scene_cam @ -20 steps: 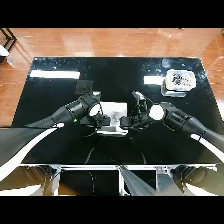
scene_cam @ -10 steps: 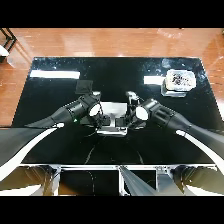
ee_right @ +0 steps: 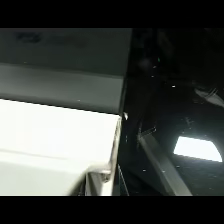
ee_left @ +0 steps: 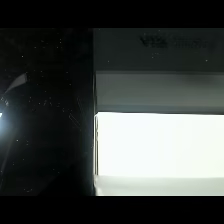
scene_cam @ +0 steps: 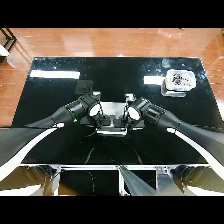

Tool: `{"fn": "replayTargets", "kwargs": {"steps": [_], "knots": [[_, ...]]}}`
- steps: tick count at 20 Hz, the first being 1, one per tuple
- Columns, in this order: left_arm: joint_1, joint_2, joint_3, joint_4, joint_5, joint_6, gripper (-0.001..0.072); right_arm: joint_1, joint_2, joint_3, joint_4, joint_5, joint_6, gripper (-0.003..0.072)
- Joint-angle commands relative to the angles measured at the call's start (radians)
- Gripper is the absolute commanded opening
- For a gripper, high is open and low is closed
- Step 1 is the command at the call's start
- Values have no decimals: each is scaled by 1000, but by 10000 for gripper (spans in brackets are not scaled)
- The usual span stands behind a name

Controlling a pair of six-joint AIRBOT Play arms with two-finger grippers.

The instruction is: Fold the box and place the chain.

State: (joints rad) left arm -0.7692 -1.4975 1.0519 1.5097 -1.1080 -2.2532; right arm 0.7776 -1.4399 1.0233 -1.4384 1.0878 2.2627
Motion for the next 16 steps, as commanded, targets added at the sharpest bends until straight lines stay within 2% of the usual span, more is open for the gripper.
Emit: {"fn": "replayTargets", "kwargs": {"steps": [1, 9, 10, 11, 13, 16], "knots": [[-1, -1, 0, 0, 0, 2, 24, 2, -9, 3, -14, 13, 13, 230], [-1, -1, 0, 0, 3, 2, 24, 2, -32, 3, -13, 11, 16, 227], [-1, -1, 0, 0, 3, 2, 24, 2, -32, 3, -13, 11, 16, 178], [-1, -1, 0, 0, 3, 2, 25, 2, -32, 3, -12, 11, 16, 88], [-1, -1, 0, 0, 3, 2, 24, 2, -32, 3, -9, 11, 16, 24], [-1, -1, 0, 0, 3, 2, 24, 2, -32, 7, -10, 11, 38, 23]]}}
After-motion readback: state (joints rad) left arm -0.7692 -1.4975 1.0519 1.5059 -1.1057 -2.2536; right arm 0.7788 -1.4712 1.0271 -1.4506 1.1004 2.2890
